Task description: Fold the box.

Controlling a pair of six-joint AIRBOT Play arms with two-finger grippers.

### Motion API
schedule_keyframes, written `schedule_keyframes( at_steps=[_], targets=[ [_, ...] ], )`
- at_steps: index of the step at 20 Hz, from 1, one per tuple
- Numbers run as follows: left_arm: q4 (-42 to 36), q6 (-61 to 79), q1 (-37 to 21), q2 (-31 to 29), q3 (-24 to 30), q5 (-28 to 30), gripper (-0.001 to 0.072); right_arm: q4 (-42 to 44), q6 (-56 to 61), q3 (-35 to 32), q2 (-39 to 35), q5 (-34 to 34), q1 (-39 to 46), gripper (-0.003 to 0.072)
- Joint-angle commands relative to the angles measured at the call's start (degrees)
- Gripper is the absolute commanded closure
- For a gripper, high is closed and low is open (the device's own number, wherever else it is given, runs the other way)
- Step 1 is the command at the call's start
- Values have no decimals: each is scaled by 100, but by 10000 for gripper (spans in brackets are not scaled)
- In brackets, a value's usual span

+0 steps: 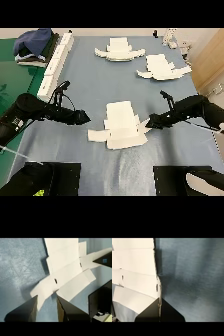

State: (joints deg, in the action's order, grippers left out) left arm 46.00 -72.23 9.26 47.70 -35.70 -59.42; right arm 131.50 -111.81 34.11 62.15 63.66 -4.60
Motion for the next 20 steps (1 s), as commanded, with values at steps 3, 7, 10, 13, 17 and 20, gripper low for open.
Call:
schedule_keyframes(
  at_steps=[3, 7, 10, 13, 17, 20],
  targets=[
    [-1283, 1360, -625, 1427, -179, -162, 345, 66, 76, -678, -1078, -1196, -981, 689],
    [-2404, 2400, -798, 2594, -306, -507, 345, 55, 195, -782, -1215, -1329, -1351, 688],
    [-2411, 2531, -671, 3239, -566, -459, 346, 59, 297, -780, -1222, -1436, -1576, 688],
    [-2398, 2533, -654, 3611, -809, -326, 346, 55, 389, -780, -1222, -1478, -1613, 688],
    [-2374, 2533, -636, 3740, -894, -291, 346, 52, 387, -780, -1222, -1480, -1613, 689],
    [-2444, 2830, -437, 3810, -933, -380, 347, 42, 387, -780, -1222, -1526, -1613, 688]
  ],
)
